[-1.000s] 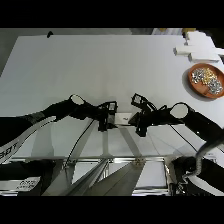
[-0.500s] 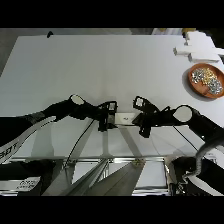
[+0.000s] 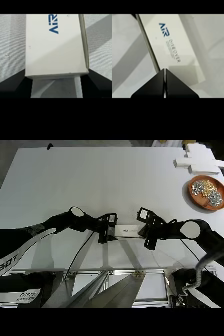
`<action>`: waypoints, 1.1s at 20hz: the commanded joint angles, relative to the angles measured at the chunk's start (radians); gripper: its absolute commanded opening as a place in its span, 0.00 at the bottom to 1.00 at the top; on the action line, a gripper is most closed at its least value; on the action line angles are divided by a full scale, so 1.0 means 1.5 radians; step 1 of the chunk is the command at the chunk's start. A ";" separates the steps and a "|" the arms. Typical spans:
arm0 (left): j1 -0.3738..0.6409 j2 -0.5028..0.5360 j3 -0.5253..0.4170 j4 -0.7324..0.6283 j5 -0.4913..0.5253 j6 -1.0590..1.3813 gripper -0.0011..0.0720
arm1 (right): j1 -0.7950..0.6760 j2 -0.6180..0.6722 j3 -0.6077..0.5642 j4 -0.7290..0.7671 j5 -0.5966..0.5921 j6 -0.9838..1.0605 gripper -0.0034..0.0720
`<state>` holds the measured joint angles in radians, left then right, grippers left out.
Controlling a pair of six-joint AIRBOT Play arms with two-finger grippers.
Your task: Fold the box and place the chain.
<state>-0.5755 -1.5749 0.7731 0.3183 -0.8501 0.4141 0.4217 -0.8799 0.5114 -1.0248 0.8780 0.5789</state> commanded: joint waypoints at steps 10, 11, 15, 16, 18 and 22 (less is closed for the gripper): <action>0.000 0.000 0.000 0.000 0.001 0.000 0.06 | 0.000 -0.012 0.011 -0.045 0.035 0.046 0.07; 0.000 0.000 0.000 0.000 0.001 0.000 0.06 | 0.000 -0.003 0.026 -0.045 0.034 0.054 0.07; 0.000 0.000 0.000 0.000 0.001 0.000 0.06 | 0.000 0.009 0.116 -0.095 0.034 0.158 0.07; 0.000 0.000 0.000 0.000 0.001 0.000 0.06 | 0.000 0.009 0.130 -0.136 0.033 0.211 0.07; 0.000 0.000 0.000 0.000 0.000 0.000 0.06 | 0.000 0.008 0.135 -0.243 0.049 0.336 0.07; 0.000 0.000 0.000 0.000 0.000 0.000 0.06 | -0.087 -0.031 0.135 -0.399 0.206 0.467 0.06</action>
<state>-0.5755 -1.5749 0.7731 0.3180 -0.8497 0.4137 0.3683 -0.8948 0.7025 -1.4479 1.0351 1.1084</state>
